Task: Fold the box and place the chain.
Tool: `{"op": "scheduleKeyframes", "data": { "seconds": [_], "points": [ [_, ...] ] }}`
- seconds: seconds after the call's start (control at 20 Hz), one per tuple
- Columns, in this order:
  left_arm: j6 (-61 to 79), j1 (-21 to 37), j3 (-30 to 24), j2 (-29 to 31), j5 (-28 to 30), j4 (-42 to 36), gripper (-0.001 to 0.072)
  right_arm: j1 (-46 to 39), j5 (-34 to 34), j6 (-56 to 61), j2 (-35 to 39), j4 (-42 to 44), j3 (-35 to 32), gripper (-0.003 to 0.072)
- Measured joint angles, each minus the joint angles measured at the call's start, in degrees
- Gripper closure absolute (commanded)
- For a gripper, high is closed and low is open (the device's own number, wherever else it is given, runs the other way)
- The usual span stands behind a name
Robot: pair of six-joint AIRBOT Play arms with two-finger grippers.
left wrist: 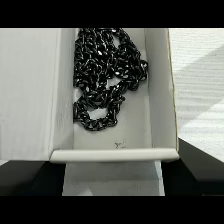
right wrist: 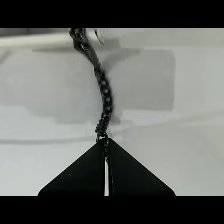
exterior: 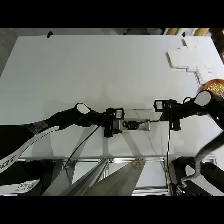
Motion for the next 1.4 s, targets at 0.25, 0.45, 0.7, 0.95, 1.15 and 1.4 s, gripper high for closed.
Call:
{"op": "scheduleKeyframes", "data": {
  "seconds": [0.25,0.45,0.7,0.95,1.15,1.4],
  "points": [
    [0.00,0.00,0.00,0.00,0.00,0.00,0.0501,7.32,2.05,1.44,8.81,4.92,0.00,0.0670],
    [-0.02,0.00,0.00,0.00,0.00,0.00,0.0501,13.03,2.27,2.91,13.92,10.93,-0.02,0.0669],
    [-0.02,0.00,0.00,0.02,0.00,0.00,0.0501,20.06,-1.18,3.45,15.72,18.80,-0.02,0.0669],
    [0.00,0.00,0.00,0.00,0.00,0.00,0.0501,24.68,-7.32,5.57,13.66,20.72,-0.02,0.0669],
    [0.00,0.00,0.00,0.00,0.00,0.00,0.0501,25.68,-9.05,8.68,9.42,18.51,-0.02,0.0569],
    [-0.02,0.00,0.00,0.00,0.00,0.00,0.0501,25.99,-10.45,10.34,10.27,15.39,1.14,0.0484]
  ]
}}
